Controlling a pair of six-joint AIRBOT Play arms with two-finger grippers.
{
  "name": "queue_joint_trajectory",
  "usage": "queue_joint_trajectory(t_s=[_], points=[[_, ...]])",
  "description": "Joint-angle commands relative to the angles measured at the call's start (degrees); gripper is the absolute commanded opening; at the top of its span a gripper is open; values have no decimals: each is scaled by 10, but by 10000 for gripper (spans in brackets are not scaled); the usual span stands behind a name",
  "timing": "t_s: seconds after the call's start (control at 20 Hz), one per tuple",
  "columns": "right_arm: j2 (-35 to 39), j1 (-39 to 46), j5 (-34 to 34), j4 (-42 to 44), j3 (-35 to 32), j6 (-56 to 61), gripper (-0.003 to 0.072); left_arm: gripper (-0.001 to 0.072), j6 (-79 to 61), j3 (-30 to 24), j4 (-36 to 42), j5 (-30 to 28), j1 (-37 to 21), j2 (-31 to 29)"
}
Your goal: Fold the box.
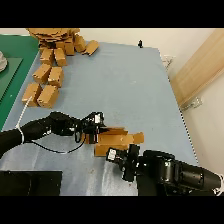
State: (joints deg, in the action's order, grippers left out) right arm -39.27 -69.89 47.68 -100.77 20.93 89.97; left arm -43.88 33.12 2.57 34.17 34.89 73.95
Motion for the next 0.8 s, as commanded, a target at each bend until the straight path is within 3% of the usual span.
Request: queue_joint_trajectory(t_s=[0.0, 0.15, 0.5, 0.75], points=[[-33, -33, -32, -119, 1, 41, 366, 11, 0, 0, 0, 0, 0, 0], [-35, -33, -34, -138, -1, 41, 414, 12, 0, 0, 0, 0, 0, 0], [-92, -26, -38, -139, -2, 41, 415, 11, 0, 0, 0, 0, 0, 0], [-93, -26, -36, -173, -2, 71, 418, 11, 0, 0, 0, 0, 0, 0]])
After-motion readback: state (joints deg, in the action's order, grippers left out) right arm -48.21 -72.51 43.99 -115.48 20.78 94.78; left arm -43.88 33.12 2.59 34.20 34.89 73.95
